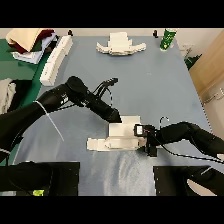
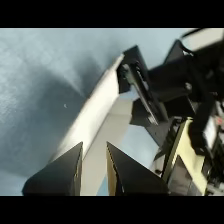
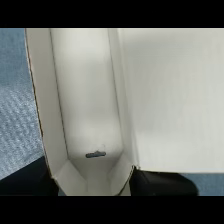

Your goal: Fold the box.

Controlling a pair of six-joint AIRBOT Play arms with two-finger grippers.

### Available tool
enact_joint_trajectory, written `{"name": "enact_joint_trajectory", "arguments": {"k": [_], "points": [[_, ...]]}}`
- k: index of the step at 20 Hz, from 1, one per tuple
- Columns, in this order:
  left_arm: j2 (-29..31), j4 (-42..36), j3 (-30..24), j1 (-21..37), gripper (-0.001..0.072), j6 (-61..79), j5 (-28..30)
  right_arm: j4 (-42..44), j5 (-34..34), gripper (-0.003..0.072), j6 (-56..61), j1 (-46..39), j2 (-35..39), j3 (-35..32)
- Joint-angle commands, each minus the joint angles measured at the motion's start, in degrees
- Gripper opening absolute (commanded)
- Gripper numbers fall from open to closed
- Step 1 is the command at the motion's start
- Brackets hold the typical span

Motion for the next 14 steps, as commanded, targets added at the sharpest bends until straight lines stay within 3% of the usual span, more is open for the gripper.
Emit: {"name": "enact_joint_trajectory", "arguments": {"k": [1,6,11,12,13,14], "points": [[1.9,4.1,2.5,1.1,0.0238,8.1,-5.2,0.0,0.0,0.0514,0.0,0.0,0.0,0.0],[7.3,5.5,0.9,6.8,0.0238,20.3,-11.3,0.0,0.0,0.0514,0.0,0.0,0.0,0.0],[15.5,6.4,-10.3,8.1,0.0239,33.7,-2.2,0.0,0.0,0.0514,0.0,0.0,0.0,0.0],[17.0,7.1,-13.6,8.0,0.0267,35.5,-0.3,0.0,0.0,0.0514,0.0,0.0,0.0,0.0],[18.6,7.7,-17.4,8.0,0.0418,38.1,2.2,0.0,0.0,0.0514,0.0,0.0,0.0,0.0],[20.1,7.9,-21.4,7.8,0.0521,41.1,5.1,0.0,0.0,0.0514,0.0,0.0,0.0,0.0]]}}
